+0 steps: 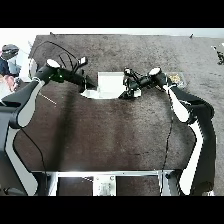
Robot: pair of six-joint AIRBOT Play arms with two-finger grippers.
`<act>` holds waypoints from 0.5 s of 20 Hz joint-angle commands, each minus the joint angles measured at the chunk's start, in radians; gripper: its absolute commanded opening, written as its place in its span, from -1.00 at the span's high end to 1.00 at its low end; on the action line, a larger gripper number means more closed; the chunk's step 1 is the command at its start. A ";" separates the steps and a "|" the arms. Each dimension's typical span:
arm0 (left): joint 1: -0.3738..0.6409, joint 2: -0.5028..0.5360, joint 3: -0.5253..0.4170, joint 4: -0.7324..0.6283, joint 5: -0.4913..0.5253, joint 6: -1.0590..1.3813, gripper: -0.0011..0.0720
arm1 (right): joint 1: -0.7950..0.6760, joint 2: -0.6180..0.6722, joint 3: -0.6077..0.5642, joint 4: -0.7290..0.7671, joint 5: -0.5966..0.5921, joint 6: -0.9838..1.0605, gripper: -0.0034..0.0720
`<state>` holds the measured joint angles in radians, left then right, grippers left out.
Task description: Fold the box and place the chain.
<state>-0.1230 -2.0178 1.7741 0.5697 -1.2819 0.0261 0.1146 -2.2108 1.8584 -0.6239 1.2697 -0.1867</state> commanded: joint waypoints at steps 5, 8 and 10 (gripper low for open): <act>0.124 0.061 0.037 0.069 -0.014 -0.612 0.95 | 0.000 0.000 0.001 0.000 0.002 0.000 -0.32; 0.177 0.061 0.030 0.201 -0.062 -0.863 0.95 | 0.000 0.000 0.001 0.000 0.002 0.000 -0.32; 0.182 0.060 0.028 0.340 -0.079 -0.973 0.95 | 0.000 0.000 0.001 0.000 0.002 0.000 -0.32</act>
